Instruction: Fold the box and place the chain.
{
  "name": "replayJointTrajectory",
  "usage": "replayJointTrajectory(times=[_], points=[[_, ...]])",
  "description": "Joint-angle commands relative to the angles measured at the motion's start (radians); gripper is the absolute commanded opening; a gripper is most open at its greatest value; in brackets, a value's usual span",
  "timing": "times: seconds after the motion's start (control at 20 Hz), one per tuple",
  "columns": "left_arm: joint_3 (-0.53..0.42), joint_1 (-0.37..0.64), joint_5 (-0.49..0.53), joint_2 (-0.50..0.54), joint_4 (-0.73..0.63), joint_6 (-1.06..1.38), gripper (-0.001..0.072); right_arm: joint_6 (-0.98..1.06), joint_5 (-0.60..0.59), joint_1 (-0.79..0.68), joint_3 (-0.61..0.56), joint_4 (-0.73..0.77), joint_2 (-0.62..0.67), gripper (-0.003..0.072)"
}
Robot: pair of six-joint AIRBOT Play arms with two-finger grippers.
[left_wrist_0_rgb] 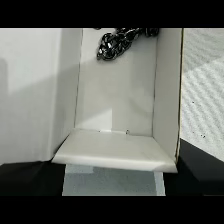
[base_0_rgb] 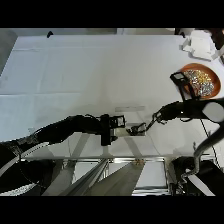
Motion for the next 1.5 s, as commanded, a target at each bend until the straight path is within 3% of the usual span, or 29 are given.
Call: replayJointTrajectory(times=[0.0, 0.25, 0.65, 1.05, 1.25, 1.45], points=[[0.000, 0.000, 0.000, 0.001, 0.000, 0.000, 0.0314, -0.070, -0.008, 0.001, 0.001, 0.159, 0.239, 0.0016], [0.000, 0.000, 0.000, 0.001, 0.000, 0.000, 0.0314, -0.098, -0.072, 0.001, 0.001, 0.340, 0.391, 0.0016], [0.000, 0.000, 0.000, 0.001, 0.000, 0.000, 0.0314, -0.529, -0.112, 0.001, 0.001, 0.795, 0.403, 0.0018], [0.000, 0.000, 0.000, 0.001, 0.000, 0.000, 0.0314, -0.699, -0.167, 0.001, 0.001, 0.986, 0.402, 0.0018], [0.000, 0.000, 0.000, 0.001, 0.000, 0.000, 0.0314, -0.705, -0.192, 0.001, 0.001, 0.999, 0.400, 0.0018], [0.000, 0.000, 0.000, 0.001, 0.000, 0.000, 0.0314, -0.811, -0.196, 0.001, 0.001, 1.144, 0.400, 0.0018]])
